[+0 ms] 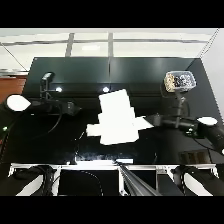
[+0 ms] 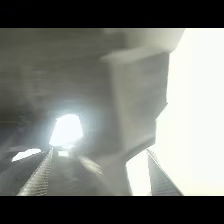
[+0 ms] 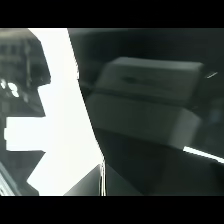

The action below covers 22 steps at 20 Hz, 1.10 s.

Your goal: Fold the box and place the chain.

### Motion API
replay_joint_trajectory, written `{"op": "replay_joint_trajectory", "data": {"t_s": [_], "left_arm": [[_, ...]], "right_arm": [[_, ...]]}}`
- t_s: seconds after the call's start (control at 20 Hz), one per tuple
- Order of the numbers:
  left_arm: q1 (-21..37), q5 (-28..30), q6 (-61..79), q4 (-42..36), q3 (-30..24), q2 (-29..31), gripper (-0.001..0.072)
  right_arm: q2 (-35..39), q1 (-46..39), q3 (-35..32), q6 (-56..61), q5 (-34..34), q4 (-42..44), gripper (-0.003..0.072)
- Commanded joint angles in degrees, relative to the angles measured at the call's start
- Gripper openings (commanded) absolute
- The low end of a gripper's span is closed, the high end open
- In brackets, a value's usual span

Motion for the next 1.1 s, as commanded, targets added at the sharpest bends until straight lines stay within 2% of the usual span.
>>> {"op": "replay_joint_trajectory", "data": {"t_s": [0.0, 0.15, 0.3, 0.5, 0.65, 0.7, 0.8, 0.85, 0.95, 1.05], "left_arm": [[-2.47, 0.20, 9.31, -17.20, -0.52, -8.24, 0.0712], [-2.14, -5.20, 16.50, -26.14, -0.52, -15.21, 0.0713], [-2.12, -12.04, 20.92, -26.75, -0.48, -20.79, 0.0712], [-2.32, -21.75, 37.86, -38.36, -0.07, -27.47, 0.0710], [-3.21, -22.67, 39.71, -32.83, 1.88, -29.92, 0.0667], [-3.15, -22.64, 39.74, -29.86, 2.67, -30.03, 0.0597], [-3.21, -23.96, 42.03, -24.98, 4.33, -30.03, 0.0510], [-3.26, -25.20, 44.68, -24.61, 4.76, -30.03, 0.0452], [-3.28, -26.95, 48.94, -24.55, 5.27, -30.03, 0.0393], [-3.74, -26.45, 50.36, -24.59, 5.35, -30.03, 0.0381]], "right_arm": [[1.25, 11.04, -2.45, 0.28, -9.55, 2.97, 0.0011], [1.25, 13.33, -2.45, 0.79, -9.86, 3.10, 0.0011], [1.25, 13.46, -2.45, 0.79, -9.68, 3.23, 0.0011], [1.25, 13.46, -2.45, 0.74, -9.57, 3.21, 0.0010], [1.25, 13.46, -2.45, 0.74, -9.49, 3.02, 0.0011], [1.25, 13.46, -2.45, 0.74, -9.49, 2.97, 0.0011], [1.25, 13.46, -2.45, 0.74, -9.51, 2.69, 0.0011], [1.25, 13.44, -2.45, 0.72, -9.51, 2.62, 0.0011], [1.25, 13.44, -2.45, 0.72, -9.60, 2.56, 0.0011], [1.22, 13.46, -2.45, 0.74, -9.51, 1.40, 0.0011]]}}
